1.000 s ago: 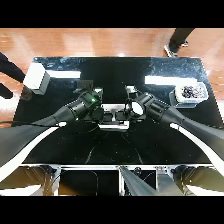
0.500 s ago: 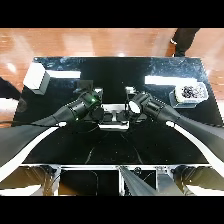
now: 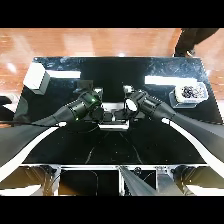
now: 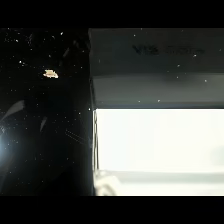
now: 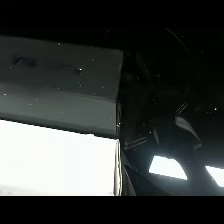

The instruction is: Fold the box and place the chain.

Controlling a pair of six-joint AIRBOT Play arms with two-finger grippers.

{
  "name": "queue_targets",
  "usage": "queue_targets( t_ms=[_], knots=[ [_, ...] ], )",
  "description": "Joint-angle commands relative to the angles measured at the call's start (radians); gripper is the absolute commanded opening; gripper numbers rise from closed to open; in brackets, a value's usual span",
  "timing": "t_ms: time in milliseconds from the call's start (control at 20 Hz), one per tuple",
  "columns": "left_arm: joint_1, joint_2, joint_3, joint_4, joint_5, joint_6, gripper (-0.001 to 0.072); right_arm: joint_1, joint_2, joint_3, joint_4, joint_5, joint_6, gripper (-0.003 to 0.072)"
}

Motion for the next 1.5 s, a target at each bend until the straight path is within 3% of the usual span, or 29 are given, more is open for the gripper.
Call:
queue_targets(
  t_ms=[0,550,650,700,1150,1300,1350,1450],
  knots=[
    [0.0,0.0,0.0,0.0,0.0,0.001,0.0022,0.001,-0.01,0.005,-0.005,0.021,-0.003,0.0312],
    [0.0,-0.001,0.0,0.001,0.002,0.001,0.0022,0.0,-0.04,0.006,-0.004,0.021,-0.023,0.0304],
    [0.0,0.0,0.0,0.001,0.002,0.001,0.0022,0.0,-0.04,0.006,0.008,0.018,-0.048,0.0097],
    [0.0,-0.001,0.0,0.001,0.002,0.001,0.0022,0.0,-0.04,0.006,0.024,0.013,-0.057,0.0063],
    [0.0,0.0,0.0,0.001,0.004,0.002,0.0022,0.0,-0.04,0.006,0.048,0.01,-0.082,0.0032],
    [0.0,0.0,0.0,0.0,0.004,0.002,0.0022,0.0,-0.039,0.007,0.049,0.01,-0.08,0.0068],
    [0.0,0.0,0.0,0.001,0.004,0.002,0.0022,0.0,-0.039,0.01,0.049,0.014,-0.076,0.0296],
    [0.0,0.0,0.0,0.001,0.003,0.002,0.0022,0.0,-0.039,0.023,0.046,0.03,-0.074,0.0323]
  ],
)
